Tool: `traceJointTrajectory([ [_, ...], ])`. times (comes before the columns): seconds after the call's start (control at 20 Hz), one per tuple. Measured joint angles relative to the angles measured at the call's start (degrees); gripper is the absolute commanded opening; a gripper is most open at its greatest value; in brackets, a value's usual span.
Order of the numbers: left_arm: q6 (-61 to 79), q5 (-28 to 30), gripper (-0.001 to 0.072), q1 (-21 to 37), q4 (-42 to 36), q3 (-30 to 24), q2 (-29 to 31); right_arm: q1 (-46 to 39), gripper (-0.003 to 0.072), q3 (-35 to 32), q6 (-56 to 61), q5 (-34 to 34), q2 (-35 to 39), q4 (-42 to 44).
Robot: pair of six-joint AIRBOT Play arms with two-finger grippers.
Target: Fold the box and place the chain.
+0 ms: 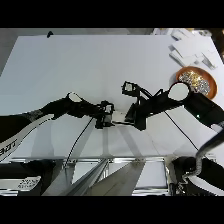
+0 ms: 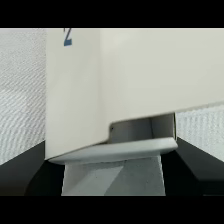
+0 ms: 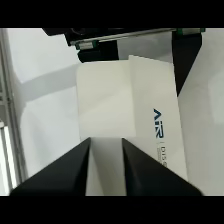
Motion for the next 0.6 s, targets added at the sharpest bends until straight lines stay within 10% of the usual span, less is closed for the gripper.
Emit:
traceJointTrajectory([
  [0.6,-0.02,0.0,0.0195,0.0,-0.02,0.0,0.0,2.73,0.0296,-0.74,-1.36,-3.54,-0.31,-6.08],
])
